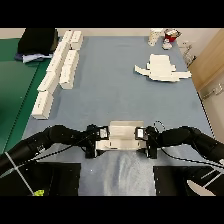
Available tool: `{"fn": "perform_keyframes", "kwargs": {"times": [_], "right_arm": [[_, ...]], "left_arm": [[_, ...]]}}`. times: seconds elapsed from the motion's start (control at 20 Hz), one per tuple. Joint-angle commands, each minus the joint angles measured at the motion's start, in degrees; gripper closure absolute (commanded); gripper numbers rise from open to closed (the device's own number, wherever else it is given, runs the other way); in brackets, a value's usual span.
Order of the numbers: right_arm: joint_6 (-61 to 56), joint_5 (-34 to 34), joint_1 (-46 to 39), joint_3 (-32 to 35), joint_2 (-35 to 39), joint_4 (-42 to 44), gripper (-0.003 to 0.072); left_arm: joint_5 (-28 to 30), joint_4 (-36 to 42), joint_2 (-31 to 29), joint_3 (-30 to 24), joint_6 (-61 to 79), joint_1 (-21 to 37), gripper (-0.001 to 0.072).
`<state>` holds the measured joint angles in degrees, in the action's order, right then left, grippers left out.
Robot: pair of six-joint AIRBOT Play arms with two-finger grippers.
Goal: Fold the box.
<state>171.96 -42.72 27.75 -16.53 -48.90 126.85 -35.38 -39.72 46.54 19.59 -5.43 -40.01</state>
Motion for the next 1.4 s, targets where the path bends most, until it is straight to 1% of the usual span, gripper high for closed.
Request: {"fn": "perform_keyframes", "kwargs": {"times": [0.0, 0.05, 0.1, 0.15, 0.2, 0.25, 0.3, 0.35, 0.45, 0.55, 0.7, 0.85, 1.15, 1.2, 1.25, 1.3, 1.35], "right_arm": [[-0.02, 0.00, 0.04, -0.04, 0.04, 0.00, 0.0171], [-0.02, 0.00, 0.07, -0.04, 0.04, 0.00, 0.0171], [-0.02, 0.00, 0.04, -0.04, 0.04, 0.00, 0.0171], [-0.02, 0.00, 0.04, -0.04, 0.04, 0.00, 0.0172], [-0.02, 0.00, 0.04, -0.04, 0.04, 0.00, 0.0171], [-0.02, 0.02, 0.04, -0.04, 0.04, 0.00, 0.0172], [-0.02, 0.00, 0.04, -0.04, 0.04, 0.00, 0.0171], [-0.02, 0.00, 0.04, -0.04, 0.04, 0.00, 0.0171], [-0.02, 0.00, 0.04, -0.04, 0.04, 0.00, 0.0171], [-0.02, 0.00, 0.04, -0.04, 0.04, 0.00, 0.0171], [-0.02, 0.02, 0.04, -0.04, 0.04, 0.00, 0.0171], [-0.02, 0.00, 0.04, -0.04, 0.04, 0.00, 0.0171], [-0.02, 0.00, 0.04, -0.04, 0.04, 0.00, 0.0172], [-0.02, 0.00, 0.07, -0.04, 0.04, 0.00, 0.0172], [-0.02, 0.00, 0.07, -0.04, 0.04, 0.00, 0.0171], [-0.02, 0.00, 0.04, -0.04, 0.04, 0.02, 0.0171], [-0.02, 0.00, 0.04, -0.04, 0.04, 0.00, 0.0171]], "left_arm": [[1.25, 7.21, 3.56, -0.17, 8.70, 0.09, 0.0082], [2.03, 7.19, 4.02, -0.15, 9.35, 0.09, 0.0197], [2.89, 7.21, 4.31, -0.09, 9.33, 0.07, 0.0238], [3.30, 7.21, 4.50, 0.00, 9.33, 0.07, 0.0236], [3.32, 7.28, 4.57, 0.07, 9.33, 0.07, 0.0263], [3.28, 7.39, 4.57, 0.04, 9.35, 0.07, 0.0462], [3.28, 7.43, 4.57, 0.07, 9.44, 0.04, 0.0572], [3.26, 7.48, 4.57, 0.04, 10.21, -0.04, 0.0592], [3.39, 8.92, 4.57, 0.04, 13.29, -0.48, 0.0593], [3.52, 12.96, 4.66, 0.04, 15.45, -1.09, 0.0593], [3.48, 16.68, 6.71, 0.24, 17.97, -1.09, 0.0593], [3.54, 17.66, 9.16, 1.36, 18.08, -1.09, 0.0593], [3.43, 18.60, 9.29, 1.70, 18.05, -1.09, 0.0588], [3.39, 19.12, 9.29, 1.70, 18.05, -1.09, 0.0403], [3.34, 19.54, 9.29, 1.70, 18.01, -1.09, 0.0137], [3.45, 19.58, 9.29, 1.70, 17.92, -1.09, 0.0123], [3.43, 19.56, 9.29, 1.70, 17.92, -1.09, 0.0125]]}}
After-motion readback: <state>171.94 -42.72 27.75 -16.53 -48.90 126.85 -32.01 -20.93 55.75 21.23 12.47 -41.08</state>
